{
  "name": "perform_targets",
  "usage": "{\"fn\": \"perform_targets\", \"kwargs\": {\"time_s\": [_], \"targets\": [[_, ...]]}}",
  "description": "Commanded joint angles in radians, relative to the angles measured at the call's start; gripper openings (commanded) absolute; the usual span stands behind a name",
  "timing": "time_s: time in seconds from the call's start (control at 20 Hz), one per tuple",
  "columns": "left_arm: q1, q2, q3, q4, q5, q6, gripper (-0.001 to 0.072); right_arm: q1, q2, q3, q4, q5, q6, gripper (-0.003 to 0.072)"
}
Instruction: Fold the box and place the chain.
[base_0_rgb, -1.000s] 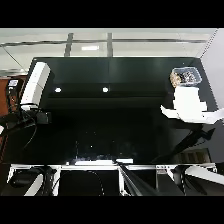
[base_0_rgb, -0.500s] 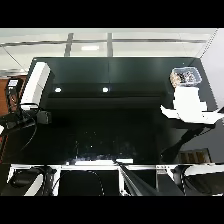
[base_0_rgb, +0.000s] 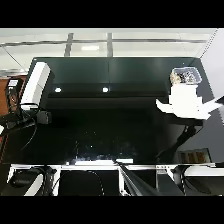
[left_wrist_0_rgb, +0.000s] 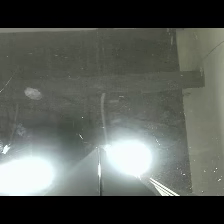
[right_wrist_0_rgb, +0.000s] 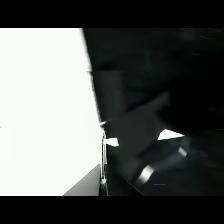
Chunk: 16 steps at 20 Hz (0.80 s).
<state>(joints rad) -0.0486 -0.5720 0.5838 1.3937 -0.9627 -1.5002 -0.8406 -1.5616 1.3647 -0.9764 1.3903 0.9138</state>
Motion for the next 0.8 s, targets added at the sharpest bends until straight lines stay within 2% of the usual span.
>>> {"fn": "perform_targets", "kwargs": {"time_s": [0.0, 0.2, 0.3, 0.4, 0.6, 0.75], "targets": [[0.0, -0.001, -0.002, -0.001, 0.006, 0.0, 0.0027, 0.014, 0.188, -0.195, 0.173, -0.021, -0.029, 0.0018], [0.0, -0.008, -0.003, -0.044, 0.029, 0.0, 0.0027, 0.176, 0.398, -0.488, 0.306, -0.169, -0.062, 0.0017], [0.0, -0.023, -0.003, -0.05, 0.046, 0.0, 0.0027, 0.297, 0.462, -0.64, 0.428, -0.258, -0.078, 0.0018], [0.0, -0.042, -0.003, -0.079, 0.048, 0.0, 0.0027, 0.435, 0.501, -0.742, 0.527, -0.326, -0.132, 0.0017], [-0.002, -0.103, -0.003, -0.201, 0.077, 0.0, 0.0027, 0.699, 0.512, -0.78, 0.534, -0.489, -0.154, 0.0018], [-0.002, -0.174, -0.003, -0.328, 0.119, 0.0, 0.0027, 0.833, 0.512, -0.785, 0.53, -0.601, -0.152, 0.0018]]}}
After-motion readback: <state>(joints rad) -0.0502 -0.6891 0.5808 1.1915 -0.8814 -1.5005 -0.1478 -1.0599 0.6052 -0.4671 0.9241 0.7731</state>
